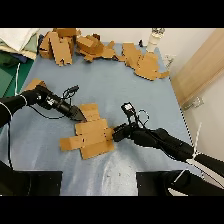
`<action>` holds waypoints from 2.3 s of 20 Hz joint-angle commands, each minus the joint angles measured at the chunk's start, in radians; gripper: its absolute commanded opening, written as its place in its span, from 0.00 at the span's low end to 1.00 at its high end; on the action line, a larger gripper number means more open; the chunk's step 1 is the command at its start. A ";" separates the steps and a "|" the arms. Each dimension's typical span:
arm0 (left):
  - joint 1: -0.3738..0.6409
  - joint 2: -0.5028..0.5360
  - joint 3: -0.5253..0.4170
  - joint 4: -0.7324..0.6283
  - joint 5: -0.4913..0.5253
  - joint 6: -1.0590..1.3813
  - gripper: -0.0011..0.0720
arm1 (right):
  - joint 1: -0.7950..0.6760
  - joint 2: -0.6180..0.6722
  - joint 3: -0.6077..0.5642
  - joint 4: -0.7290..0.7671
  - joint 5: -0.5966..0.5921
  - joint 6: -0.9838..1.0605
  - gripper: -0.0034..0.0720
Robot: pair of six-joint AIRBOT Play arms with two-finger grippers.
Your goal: Fold the box.
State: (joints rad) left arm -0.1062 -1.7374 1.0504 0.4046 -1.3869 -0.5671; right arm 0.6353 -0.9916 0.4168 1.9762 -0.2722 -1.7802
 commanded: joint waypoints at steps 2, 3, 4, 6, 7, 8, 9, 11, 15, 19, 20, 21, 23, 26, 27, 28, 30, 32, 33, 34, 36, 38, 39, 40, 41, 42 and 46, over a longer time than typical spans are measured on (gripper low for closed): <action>0.000 -0.002 0.000 -0.042 0.008 0.033 0.04 | 0.000 0.000 0.000 -0.002 0.002 0.000 0.05; 0.000 -0.003 0.000 -0.042 0.008 0.038 0.04 | 0.000 0.000 0.000 -0.002 0.002 0.000 0.05; 0.000 -0.004 0.000 -0.042 0.006 0.055 0.04 | 0.000 0.000 0.000 -0.002 0.002 0.000 0.05; 0.000 -0.009 0.000 -0.043 0.008 0.091 0.04 | 0.000 0.001 0.004 0.003 0.001 0.001 0.30; 0.000 -0.008 0.000 -0.048 0.004 0.116 0.04 | -0.001 0.005 0.011 0.002 0.000 0.008 0.37; 0.000 -0.007 0.000 -0.056 0.001 0.140 0.04 | -0.001 0.016 0.019 0.002 -0.002 0.024 0.37; 0.000 -0.006 0.000 -0.069 -0.009 0.174 0.04 | -0.014 0.034 0.027 0.000 -0.005 0.050 0.37; -0.002 -0.004 0.000 -0.090 -0.019 0.248 0.04 | -0.074 0.090 0.038 -0.006 -0.015 0.122 0.37; -0.039 0.004 0.002 -0.214 0.011 0.398 0.04 | -0.269 0.259 0.045 -0.005 -0.033 0.238 0.36; -0.138 0.100 0.002 -0.147 0.116 0.518 0.03 | -0.369 0.380 0.045 -0.006 -0.158 0.238 0.36; -0.168 0.136 0.000 -0.109 0.146 0.550 0.04 | -0.370 0.387 0.045 -0.006 -0.193 0.238 0.36; -0.195 0.163 -0.001 -0.082 0.175 0.570 0.03 | -0.369 0.386 0.045 -0.006 -0.221 0.238 0.35; -0.237 0.197 -0.005 -0.058 0.211 0.622 0.04 | -0.365 0.372 0.045 -0.006 -0.251 0.238 0.35; -0.285 0.219 -0.026 -0.011 0.308 0.636 0.03 | -0.365 0.338 0.045 -0.005 -0.253 0.239 0.35; -0.300 0.233 -0.053 -0.011 0.361 0.655 0.03 | -0.365 0.328 0.045 -0.005 -0.254 0.238 0.35; -0.315 0.253 -0.082 -0.012 0.416 0.684 0.03 | -0.365 0.317 0.045 -0.005 -0.254 0.238 0.35; -0.344 0.308 -0.151 -0.037 0.523 0.746 0.03 | -0.365 0.301 0.045 -0.005 -0.254 0.238 0.35; -0.356 0.354 -0.207 -0.101 0.578 0.817 0.03 | -0.365 0.294 0.045 -0.006 -0.253 0.235 0.35; -0.356 0.365 -0.224 -0.130 0.573 0.831 0.03 | -0.365 0.294 0.045 -0.006 -0.253 0.235 0.35; -0.356 0.372 -0.238 -0.135 0.569 0.831 0.03 | -0.365 0.294 0.045 -0.007 -0.253 0.234 0.35; -0.369 0.372 -0.257 -0.135 0.549 0.829 0.03 | -0.364 0.294 0.045 -0.008 -0.254 0.224 0.35; -0.389 0.372 -0.267 -0.135 0.519 0.825 0.03 | -0.344 0.294 0.045 -0.025 -0.253 0.224 0.35; -0.397 0.372 -0.267 -0.135 0.517 0.814 0.03 | -0.333 0.294 0.045 -0.026 -0.253 0.224 0.35; -0.399 0.374 -0.267 -0.135 0.510 0.809 0.03 | -0.322 0.294 0.045 -0.034 -0.253 0.224 0.35; -0.399 0.374 -0.267 -0.135 0.500 0.806 0.03 | -0.315 0.294 0.045 -0.036 -0.253 0.225 0.35; -0.399 0.374 -0.267 -0.133 0.497 0.805 0.03 | -0.315 0.294 0.045 -0.036 -0.253 0.225 0.35; -0.399 0.373 -0.269 -0.131 0.461 0.801 0.03 | -0.315 0.294 0.045 -0.036 -0.257 0.224 0.35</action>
State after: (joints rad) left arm -0.5030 -1.3651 0.7849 0.2733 -0.8970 0.2386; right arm 0.3164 -0.6968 0.4614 1.9434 -0.5259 -1.5555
